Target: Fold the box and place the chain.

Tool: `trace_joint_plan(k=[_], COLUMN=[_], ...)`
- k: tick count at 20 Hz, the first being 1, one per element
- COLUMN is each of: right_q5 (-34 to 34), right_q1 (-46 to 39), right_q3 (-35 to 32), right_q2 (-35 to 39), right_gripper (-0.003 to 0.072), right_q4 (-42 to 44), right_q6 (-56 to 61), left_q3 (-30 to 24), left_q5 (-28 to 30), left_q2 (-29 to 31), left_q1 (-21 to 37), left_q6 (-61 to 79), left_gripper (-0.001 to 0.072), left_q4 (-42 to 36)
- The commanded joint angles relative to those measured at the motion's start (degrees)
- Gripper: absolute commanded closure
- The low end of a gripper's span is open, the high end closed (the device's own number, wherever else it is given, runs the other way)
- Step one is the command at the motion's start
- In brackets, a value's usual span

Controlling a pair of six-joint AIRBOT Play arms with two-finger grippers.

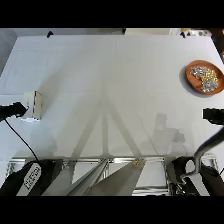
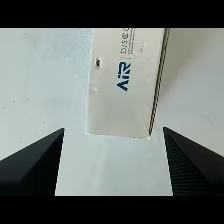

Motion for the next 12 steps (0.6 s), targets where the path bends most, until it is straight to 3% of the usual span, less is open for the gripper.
trace_joint_plan(k=[1,4,12], right_q5=[0.0,0.0,0.0], right_q1=[0.0,0.0,0.0], right_q3=[0.0,0.0,0.0], right_q2=[0.0,0.0,0.0], right_gripper=[0.0665,0.0665,0.0665], right_q4=[0.0,0.0,0.0], right_q6=[0.0,0.0,0.0], left_q3=[0.0,0.0,0.0], left_q5=[0.0,-0.1,0.1], left_q2=[8.1,11.3,11.3], left_q1=[-3.2,-6.4,-10.4], left_q6=[-0.3,-0.3,-0.3], left_gripper=[0.0011,0.0011,0.0011], left_q4=[0.3,0.7,0.7])
